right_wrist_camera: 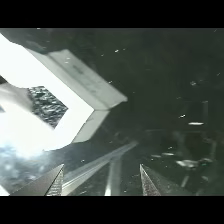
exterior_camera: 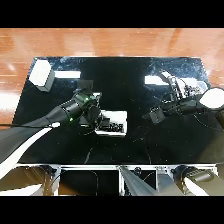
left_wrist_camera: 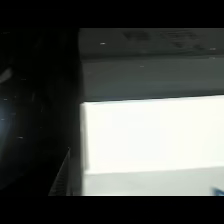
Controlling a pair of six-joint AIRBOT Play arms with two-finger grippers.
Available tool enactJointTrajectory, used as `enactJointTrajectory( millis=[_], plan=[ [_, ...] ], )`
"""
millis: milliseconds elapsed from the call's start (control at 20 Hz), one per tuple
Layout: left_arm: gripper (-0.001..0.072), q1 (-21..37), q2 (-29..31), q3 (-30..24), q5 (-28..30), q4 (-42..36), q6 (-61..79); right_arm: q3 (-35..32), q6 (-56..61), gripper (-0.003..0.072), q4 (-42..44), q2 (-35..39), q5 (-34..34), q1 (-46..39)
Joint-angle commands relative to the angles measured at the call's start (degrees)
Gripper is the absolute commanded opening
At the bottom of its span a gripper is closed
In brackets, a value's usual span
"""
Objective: Fold the box and place the chain.
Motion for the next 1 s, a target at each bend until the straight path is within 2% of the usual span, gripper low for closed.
enactJointTrajectory(
  millis=[0, 150, 350, 450, 550, 600, 650, 800, 850, 950],
  plan=[
    [0.0468, -0.31, 0.83, 1.92, 2.60, 0.35, 0.50, -0.02, 1.03, 0.0556, 2.45, 0.07, 2.12, -0.33],
    [0.0468, 0.13, 4.72, 2.23, 5.11, 0.81, 5.88, -0.02, 3.26, 0.0556, 2.75, 0.07, 2.10, -0.15],
    [0.0466, 2.73, 11.98, 1.60, 14.01, 4.92, 16.22, -0.02, 7.21, 0.0556, 6.29, 0.04, 0.87, -0.17],
    [0.0465, 5.42, 18.05, -1.05, 15.58, 6.82, 20.24, 0.00, 9.77, 0.0556, 8.39, -0.07, -3.23, 0.42],
    [0.0465, 10.62, 24.57, -5.68, 15.12, 9.79, 20.98, 1.11, 12.33, 0.0558, 7.72, -0.57, -7.19, 3.41],
    [0.0466, 14.60, 27.28, -8.11, 13.94, 9.27, 21.24, 2.78, 14.82, 0.0639, 6.56, -1.51, -8.70, 4.94],
    [0.0466, 18.53, 29.18, -9.94, 11.96, 7.06, 22.71, 4.87, 17.29, 0.0701, 5.18, -2.82, -9.53, 6.08],
    [0.0466, 29.24, 31.26, -12.85, 5.84, -8.83, 32.22, 11.82, 17.59, 0.0709, 5.88, -8.13, -9.60, 7.87],
    [0.0465, 30.93, 31.17, -13.14, 5.22, -13.31, 36.00, 13.99, 17.14, 0.0709, 6.19, -10.43, -9.35, 8.63],
    [0.0466, 31.26, 31.01, -13.35, 5.35, -15.39, 39.39, 18.29, 16.98, 0.0707, 6.03, -16.11, -9.49, 9.77]
  ],
)
